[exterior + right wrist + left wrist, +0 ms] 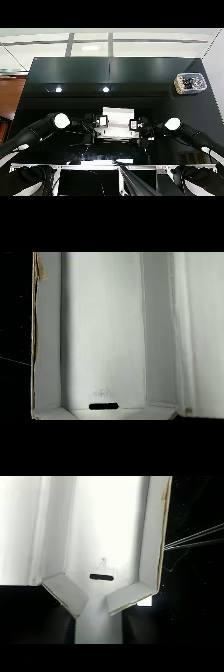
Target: Fold the box and place the chain.
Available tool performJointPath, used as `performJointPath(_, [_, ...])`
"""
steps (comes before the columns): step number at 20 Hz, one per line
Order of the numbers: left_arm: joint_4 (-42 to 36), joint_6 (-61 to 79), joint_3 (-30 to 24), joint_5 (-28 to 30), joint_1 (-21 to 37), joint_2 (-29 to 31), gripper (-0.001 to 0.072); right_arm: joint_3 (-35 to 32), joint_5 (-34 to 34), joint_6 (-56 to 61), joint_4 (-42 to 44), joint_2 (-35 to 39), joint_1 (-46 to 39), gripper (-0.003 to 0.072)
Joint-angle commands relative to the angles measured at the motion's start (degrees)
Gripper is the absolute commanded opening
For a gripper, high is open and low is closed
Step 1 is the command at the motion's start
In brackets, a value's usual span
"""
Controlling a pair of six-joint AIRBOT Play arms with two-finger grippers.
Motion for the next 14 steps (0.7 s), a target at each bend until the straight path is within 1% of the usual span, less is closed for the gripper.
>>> performJointPath(1, [-1.5, -0.9, 0.8, -0.7, -0.2, 0.0, 0.0265, 0.0, 0.0, 0.0, 0.0, 0.0, 0.0, 0.0412])
performJointPath(6, [-8.5, -1.7, 0.8, 0.0, -0.2, -0.7, 0.0265, 0.0, 0.0, 0.0, 0.0, 0.0, 0.0, 0.0411])
performJointPath(13, [-17.8, -1.6, 0.9, 0.6, -0.2, -5.2, 0.0265, 0.0, 0.0, 0.0, 0.0, 0.0, 0.0, 0.0411])
performJointPath(14, [-17.9, -1.5, 0.9, 0.6, -0.2, -5.2, 0.0265, 0.0, 0.0, 0.0, 0.0, 0.0, 0.0, 0.0412])
